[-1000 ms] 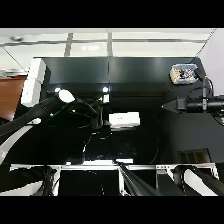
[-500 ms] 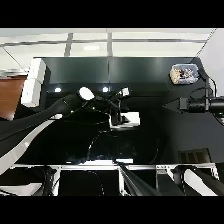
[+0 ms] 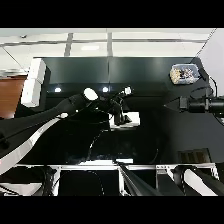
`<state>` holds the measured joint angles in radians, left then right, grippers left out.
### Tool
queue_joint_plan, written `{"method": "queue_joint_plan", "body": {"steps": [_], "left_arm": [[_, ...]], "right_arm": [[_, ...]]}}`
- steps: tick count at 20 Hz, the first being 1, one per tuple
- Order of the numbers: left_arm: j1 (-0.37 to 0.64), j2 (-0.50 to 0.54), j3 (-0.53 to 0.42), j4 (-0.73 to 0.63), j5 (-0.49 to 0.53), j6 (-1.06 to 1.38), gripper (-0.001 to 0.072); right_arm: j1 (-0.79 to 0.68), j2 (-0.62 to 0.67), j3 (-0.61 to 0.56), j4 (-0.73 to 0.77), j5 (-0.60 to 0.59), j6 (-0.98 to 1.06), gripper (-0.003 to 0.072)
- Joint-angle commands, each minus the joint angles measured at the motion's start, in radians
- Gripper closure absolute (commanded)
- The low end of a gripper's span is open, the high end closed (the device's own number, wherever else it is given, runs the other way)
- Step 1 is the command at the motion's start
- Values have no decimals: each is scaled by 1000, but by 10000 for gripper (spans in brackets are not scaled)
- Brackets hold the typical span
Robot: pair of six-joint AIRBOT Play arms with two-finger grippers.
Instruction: Fold the box and place the chain.
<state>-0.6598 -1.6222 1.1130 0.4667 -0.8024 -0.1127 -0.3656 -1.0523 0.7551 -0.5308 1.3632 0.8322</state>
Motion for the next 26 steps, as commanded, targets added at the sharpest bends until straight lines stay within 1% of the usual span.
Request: {"method": "queue_joint_plan", "body": {"steps": [1,3,8,13,23,26], "left_arm": [[-3,-7,2,0,-28,-4,-1],[-3,-8,4,0,-55,-4,-1],[-3,-8,5,2,-67,8,-1],[-3,-8,5,56,-71,16,-1],[-3,-10,5,58,-73,37,-1],[-7,-18,5,81,-71,38,-1]], "right_arm": [[0,0,1,-2,-2,0,676],[0,0,1,-2,-2,0,676],[0,0,1,-2,-2,0,676],[0,0,1,-2,-2,0,676],[0,0,1,-2,3,1,676],[0,0,1,-2,6,1,676]]}}
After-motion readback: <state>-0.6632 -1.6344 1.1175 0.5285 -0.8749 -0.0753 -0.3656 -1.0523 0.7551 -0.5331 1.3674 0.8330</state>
